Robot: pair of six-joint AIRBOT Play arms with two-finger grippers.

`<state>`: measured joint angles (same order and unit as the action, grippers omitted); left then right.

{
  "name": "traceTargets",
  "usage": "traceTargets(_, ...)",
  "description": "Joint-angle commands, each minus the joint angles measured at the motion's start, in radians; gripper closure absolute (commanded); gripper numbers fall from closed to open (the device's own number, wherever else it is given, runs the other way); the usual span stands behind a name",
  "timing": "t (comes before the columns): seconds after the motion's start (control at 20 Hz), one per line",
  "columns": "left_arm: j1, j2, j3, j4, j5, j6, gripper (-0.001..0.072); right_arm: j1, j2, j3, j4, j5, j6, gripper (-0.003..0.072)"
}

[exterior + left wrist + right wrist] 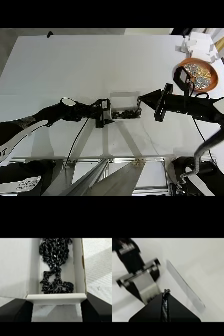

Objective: Fold the box and place the chain.

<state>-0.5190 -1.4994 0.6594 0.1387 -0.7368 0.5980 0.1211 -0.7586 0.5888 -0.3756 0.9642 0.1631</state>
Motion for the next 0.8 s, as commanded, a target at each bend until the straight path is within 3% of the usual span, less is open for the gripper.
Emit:
traceTargets(0.0, 0.0, 0.0, 0.0, 0.0, 0.0, 0.0, 0.0698, 0.005, 0.009, 0.001, 0.251, 0.056, -0.08, 0.0675)
traceTargets(0.35, 0.0, 0.0, 0.0, 0.0, 0.0, 0.0, 0.0698, 0.164, -0.045, 0.001, 0.216, -0.067, -0.122, 0.0675)
traceTargets(0.55, 0.0, 0.0, 0.0, 0.0, 0.0, 0.0, 0.0698, 0.221, -0.165, 0.0, 0.138, -0.156, -0.115, 0.0675)
traceTargets(0.75, 0.0, 0.0, 0.0, 0.0, 0.0, 0.0, 0.0698, 0.223, -0.3, 0.0, 0.134, -0.15, -0.078, 0.0675)
